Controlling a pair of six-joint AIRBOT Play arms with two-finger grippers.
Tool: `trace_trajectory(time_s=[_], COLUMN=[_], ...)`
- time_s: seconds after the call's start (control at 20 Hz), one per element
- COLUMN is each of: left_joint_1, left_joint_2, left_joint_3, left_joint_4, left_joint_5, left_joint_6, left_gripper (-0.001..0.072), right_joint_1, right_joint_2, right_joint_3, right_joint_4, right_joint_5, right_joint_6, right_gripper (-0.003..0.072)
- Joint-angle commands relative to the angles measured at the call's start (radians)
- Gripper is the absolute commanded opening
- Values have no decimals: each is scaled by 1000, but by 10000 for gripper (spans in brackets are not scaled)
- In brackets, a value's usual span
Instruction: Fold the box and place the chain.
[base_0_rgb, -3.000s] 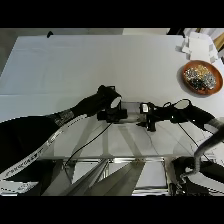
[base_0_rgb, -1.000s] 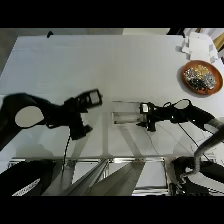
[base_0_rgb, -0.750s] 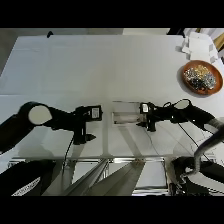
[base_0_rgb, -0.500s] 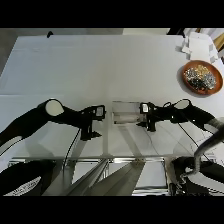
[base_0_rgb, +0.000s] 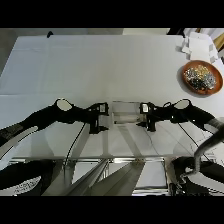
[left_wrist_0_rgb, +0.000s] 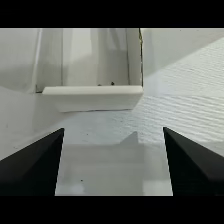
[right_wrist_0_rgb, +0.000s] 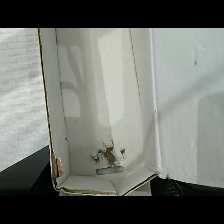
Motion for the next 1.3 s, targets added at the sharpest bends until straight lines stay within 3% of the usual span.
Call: trace_trajectory(time_s=[0.0, 0.75, 1.25], left_joint_1=[-1, -65, -83], left_joint_2=[-9, -64, -68], left_joint_3=[0, 0, 0], left_joint_4=[-53, -166, -238], left_joint_5=[42, 139, 137], left_joint_6=[73, 73, 132], left_gripper=[698, 698, 697], right_joint_1=[0, 0, 0], right_joint_2=[0, 0, 0], right_joint_3=[0, 0, 0], right_joint_4=[0, 0, 0], right_joint_5=[0, 0, 0], right_joint_6=[0, 0, 0], right_gripper=[388, 388, 388])
